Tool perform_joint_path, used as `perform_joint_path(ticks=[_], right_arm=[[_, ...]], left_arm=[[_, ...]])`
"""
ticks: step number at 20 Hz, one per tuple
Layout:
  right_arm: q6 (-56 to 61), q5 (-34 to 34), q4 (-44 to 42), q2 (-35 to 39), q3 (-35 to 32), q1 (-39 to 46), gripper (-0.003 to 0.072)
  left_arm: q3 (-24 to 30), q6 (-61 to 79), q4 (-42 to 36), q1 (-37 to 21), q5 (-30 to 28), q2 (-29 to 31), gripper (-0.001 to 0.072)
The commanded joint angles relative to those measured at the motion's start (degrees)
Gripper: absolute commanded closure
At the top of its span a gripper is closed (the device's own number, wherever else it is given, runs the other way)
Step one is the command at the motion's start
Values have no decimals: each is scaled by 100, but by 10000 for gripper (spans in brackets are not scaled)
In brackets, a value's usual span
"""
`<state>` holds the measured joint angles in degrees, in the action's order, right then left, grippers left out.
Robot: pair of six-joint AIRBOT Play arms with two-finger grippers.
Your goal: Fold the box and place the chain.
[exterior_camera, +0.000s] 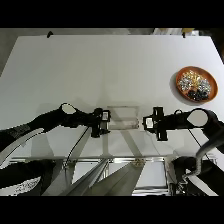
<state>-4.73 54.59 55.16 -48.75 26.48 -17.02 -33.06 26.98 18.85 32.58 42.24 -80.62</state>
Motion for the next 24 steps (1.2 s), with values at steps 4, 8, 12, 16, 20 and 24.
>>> perform_joint_path(ticks=[4, 8, 12, 16, 20, 24], right_arm=[[-634, -494, -634, -1038, -11, -7, 569], [-831, -518, -1187, -1314, -11, -7, 580], [-1167, -511, -1915, -1443, -11, -7, 588], [-1193, -448, -2098, -1602, -15, -7, 585], [-1193, -470, -2485, -1926, -17, -68, 377], [-1095, -470, -2474, -1862, -17, -184, 373]], left_arm=[[0, -2, 0, 2, -2, -2, 384], [0, 0, 0, 2, -2, -2, 384], [0, 0, 0, 2, -2, -2, 384], [0, 0, 0, 2, -2, -2, 384], [0, 0, 0, 2, -2, 0, 384], [0, 0, 0, 2, -2, -2, 384]])
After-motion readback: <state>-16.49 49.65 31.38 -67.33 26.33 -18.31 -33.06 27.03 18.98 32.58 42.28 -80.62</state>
